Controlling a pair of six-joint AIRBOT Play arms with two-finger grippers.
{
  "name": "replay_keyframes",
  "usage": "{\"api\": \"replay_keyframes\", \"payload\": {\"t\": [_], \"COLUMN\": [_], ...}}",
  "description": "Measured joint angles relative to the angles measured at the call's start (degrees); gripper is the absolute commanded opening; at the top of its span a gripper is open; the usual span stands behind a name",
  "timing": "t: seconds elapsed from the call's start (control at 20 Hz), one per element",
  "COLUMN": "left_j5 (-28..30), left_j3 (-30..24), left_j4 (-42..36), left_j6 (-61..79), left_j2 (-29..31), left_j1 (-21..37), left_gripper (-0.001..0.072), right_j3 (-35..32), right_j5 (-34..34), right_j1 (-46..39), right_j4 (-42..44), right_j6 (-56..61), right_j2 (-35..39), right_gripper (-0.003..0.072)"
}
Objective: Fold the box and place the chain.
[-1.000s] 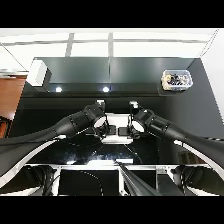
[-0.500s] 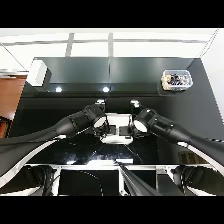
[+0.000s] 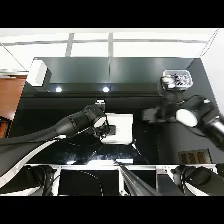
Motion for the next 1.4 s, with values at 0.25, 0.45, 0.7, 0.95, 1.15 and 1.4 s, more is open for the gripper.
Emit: {"api": "replay_keyframes", "payload": {"t": [0.25,0.45,0.7,0.95,1.15,1.4], "left_j5": [0.00,0.02,0.02,0.04,0.04,0.07], "left_j3": [0.00,0.00,0.00,0.00,0.00,0.00], "left_j4": [0.02,0.04,0.22,0.26,0.35,0.46], "left_j6": [0.02,0.07,0.15,0.15,0.13,0.11], "left_j2": [0.00,0.00,0.00,0.00,0.00,0.00], "left_j1": [0.00,0.00,0.00,0.00,0.00,0.00], "left_gripper": [0.0032,0.0032,0.0032,0.0032,0.0032,0.0032], "right_j3": [-3.48,-1.03,18.16,39.50,46.03,48.00], "right_j5": [-7.85,-16.37,-17.84,-10.67,-6.29,-4.59], "right_j1": [-16.81,-27.98,-34.42,-35.87,-36.15,-36.22], "right_j4": [-13.14,-10.62,-0.98,8.09,9.07,6.01], "right_j6": [-3.34,-6.12,-11.23,-17.16,-18.82,-19.32], "right_j2": [-1.38,-9.11,-25.86,-44.06,-52.22,-55.45], "right_gripper": [0.0720,0.0720,0.0720,0.0629,0.0510,0.0510]}}
